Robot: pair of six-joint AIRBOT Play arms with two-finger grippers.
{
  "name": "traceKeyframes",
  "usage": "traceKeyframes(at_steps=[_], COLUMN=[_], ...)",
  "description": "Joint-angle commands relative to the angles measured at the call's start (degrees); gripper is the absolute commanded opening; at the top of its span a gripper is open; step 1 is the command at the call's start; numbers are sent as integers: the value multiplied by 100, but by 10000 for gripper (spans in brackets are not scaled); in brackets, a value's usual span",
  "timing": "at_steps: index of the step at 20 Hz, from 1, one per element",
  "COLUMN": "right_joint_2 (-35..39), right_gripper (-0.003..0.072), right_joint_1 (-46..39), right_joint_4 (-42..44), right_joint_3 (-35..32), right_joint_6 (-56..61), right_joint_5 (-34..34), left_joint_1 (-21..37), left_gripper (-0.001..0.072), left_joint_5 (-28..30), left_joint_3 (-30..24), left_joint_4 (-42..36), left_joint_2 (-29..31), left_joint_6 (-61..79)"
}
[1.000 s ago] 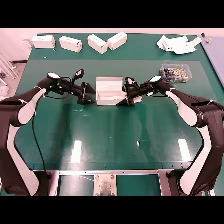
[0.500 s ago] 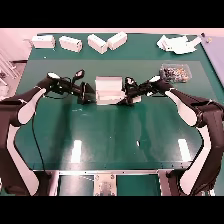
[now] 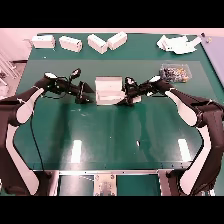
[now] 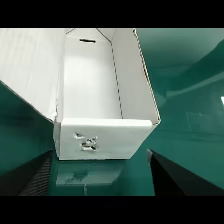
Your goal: Fold the box and place the chain.
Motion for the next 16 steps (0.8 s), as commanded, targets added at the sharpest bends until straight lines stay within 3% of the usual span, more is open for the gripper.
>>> traceKeyframes(at_steps=[1, 16], right_joint_2=[4, 4], right_gripper=[563, 563], right_joint_1=[-2, -2], right_joint_4=[0, 0], right_joint_3=[-2, -2], right_joint_6=[4, 4], right_joint_5=[2, 0], left_joint_1=[0, -273], left_gripper=[720, 720], left_joint_5=[-50, 470], left_joint_3=[4, 4], left_joint_4=[-22, 181], left_joint_2=[-2, -94], left_joint_6=[4, 24])
